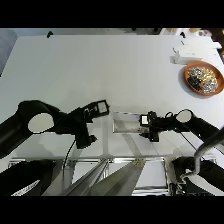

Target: Fold the box and place the chain.

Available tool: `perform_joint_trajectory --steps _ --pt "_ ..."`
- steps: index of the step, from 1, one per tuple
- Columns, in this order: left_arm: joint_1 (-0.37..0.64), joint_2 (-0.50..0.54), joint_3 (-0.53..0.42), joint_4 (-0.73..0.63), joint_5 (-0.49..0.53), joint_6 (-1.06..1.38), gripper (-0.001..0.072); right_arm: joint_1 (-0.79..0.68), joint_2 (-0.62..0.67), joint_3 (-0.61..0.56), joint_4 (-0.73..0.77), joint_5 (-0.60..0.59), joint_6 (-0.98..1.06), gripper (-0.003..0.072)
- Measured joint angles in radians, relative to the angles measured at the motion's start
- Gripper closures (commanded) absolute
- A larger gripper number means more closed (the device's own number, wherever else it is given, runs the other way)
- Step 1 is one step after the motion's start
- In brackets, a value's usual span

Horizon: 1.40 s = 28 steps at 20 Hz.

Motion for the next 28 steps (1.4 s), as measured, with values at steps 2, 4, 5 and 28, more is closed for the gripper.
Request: perform_joint_trajectory --steps 2,4,5,28 --pt "0.088 -0.001 -0.112 -0.154 0.100 0.345 0.0011 0.000 0.000 0.000 0.000 0.000 0.000 0.0280" --pt "0.160 -0.061 -0.172 -0.294 0.153 0.608 0.0009 0.000 0.000 0.000 0.000 0.000 0.000 0.0280" --pt "0.188 -0.109 -0.192 -0.381 0.175 0.728 0.0008 0.000 0.000 0.000 0.000 0.000 0.000 0.0280" --pt "0.152 -0.547 -0.098 -0.851 0.257 1.373 0.0007 0.000 0.000 0.000 0.000 0.000 0.000 0.0280"
